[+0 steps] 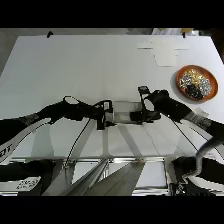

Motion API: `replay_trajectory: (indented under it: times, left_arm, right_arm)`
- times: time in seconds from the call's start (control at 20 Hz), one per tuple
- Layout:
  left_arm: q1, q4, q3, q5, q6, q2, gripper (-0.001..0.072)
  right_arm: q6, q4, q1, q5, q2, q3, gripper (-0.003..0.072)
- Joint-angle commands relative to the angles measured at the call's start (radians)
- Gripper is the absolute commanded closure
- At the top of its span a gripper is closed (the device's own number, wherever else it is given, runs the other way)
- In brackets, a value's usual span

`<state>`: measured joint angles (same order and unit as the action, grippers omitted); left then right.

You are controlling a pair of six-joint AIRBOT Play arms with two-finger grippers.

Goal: Fold the box and place the chain.

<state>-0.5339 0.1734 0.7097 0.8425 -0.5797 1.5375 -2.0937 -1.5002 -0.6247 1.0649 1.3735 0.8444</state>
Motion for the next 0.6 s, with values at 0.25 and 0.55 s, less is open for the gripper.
replay_trajectory:
  times: [0.25,0.55]
  left_arm:
    - [0.0,-0.001,0.001,-0.001,0.001,0.0,0.0501]
    - [0.0,0.0,0.001,-0.001,0.001,0.0,0.0501]
  right_arm:
    - [0.331,-0.049,0.0,0.118,-0.194,0.01,0.039]
    - [0.427,-0.253,0.004,0.18,-0.389,0.187,0.0394]
